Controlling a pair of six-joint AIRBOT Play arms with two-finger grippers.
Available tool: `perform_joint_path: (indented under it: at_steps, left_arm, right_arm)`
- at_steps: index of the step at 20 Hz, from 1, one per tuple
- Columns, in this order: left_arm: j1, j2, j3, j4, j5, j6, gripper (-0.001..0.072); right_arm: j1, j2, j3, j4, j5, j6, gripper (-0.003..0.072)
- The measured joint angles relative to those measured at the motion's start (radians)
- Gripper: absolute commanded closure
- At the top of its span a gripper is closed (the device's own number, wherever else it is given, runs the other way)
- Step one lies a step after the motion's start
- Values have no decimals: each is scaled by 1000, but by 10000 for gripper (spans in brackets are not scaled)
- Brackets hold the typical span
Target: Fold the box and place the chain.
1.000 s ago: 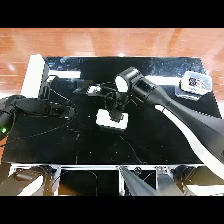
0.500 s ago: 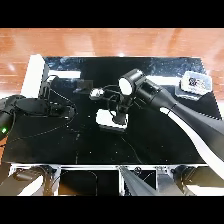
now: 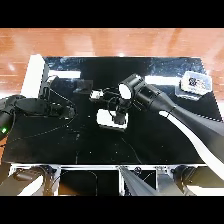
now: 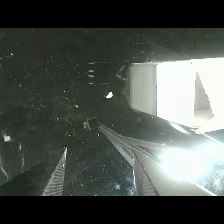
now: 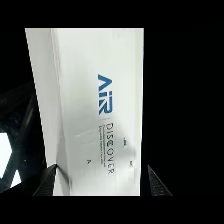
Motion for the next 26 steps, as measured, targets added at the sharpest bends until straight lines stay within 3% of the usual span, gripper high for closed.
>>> perform_joint_path:
  at_steps: [2,4,5,11,12,13,16,17,18,26]
  left_arm:
    - [0,0,0,0,2,0,198]
    - [0,0,0,0,3,0,198]
    - [0,0,0,0,3,0,198]
    - [0,0,0,0,3,0,198]
    - [0,0,0,-1,3,0,198]
    - [0,0,0,-1,3,0,198]
    - [0,0,0,-1,3,0,198]
    - [0,0,0,-1,3,0,198]
    - [0,0,0,-2,4,0,198]
    - [0,0,0,-4,5,0,198]
  right_arm:
    - [5,0,-1,-10,-5,3,-18]
    - [8,0,-2,-17,-8,6,215]
    - [10,2,-2,-17,-6,8,263]
    - [10,32,-2,-24,6,10,267]
    - [9,35,-2,-25,9,10,378]
    - [8,39,-2,-25,8,10,435]
    - [5,43,-2,-24,12,11,405]
    - [5,44,-2,-24,13,11,168]
    - [4,45,-2,-25,16,11,-24]
    - [4,22,-2,-24,-14,-11,-28]
